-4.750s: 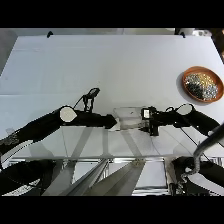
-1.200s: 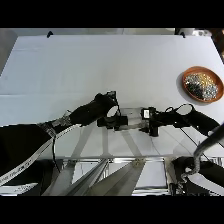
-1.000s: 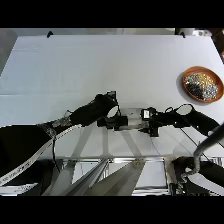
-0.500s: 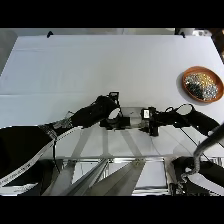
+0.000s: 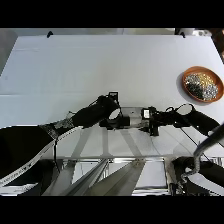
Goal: Fold the box and place the chain.
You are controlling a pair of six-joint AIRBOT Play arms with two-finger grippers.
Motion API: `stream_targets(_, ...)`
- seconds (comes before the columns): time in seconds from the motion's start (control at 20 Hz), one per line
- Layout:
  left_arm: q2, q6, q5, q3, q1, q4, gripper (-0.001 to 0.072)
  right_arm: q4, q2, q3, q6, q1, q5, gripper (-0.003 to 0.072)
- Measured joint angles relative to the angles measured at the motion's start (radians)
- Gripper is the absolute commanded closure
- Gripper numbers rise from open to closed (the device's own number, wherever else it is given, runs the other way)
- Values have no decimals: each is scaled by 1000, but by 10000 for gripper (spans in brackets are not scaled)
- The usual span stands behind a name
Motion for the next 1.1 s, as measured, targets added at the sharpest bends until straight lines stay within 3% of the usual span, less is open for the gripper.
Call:
stream_targets(0.5,-24,2,-143,68,24,43,429,0,0,0,0,0,2,217)
stream_targets(1.0,-75,32,-191,119,18,41,443,0,0,0,0,0,0,217)
stream_targets(1.05,-80,32,-195,121,14,40,462,0,0,0,-1,0,0,217)
stream_targets(1.1,-85,32,-197,122,10,39,539,0,0,0,-1,0,0,217)
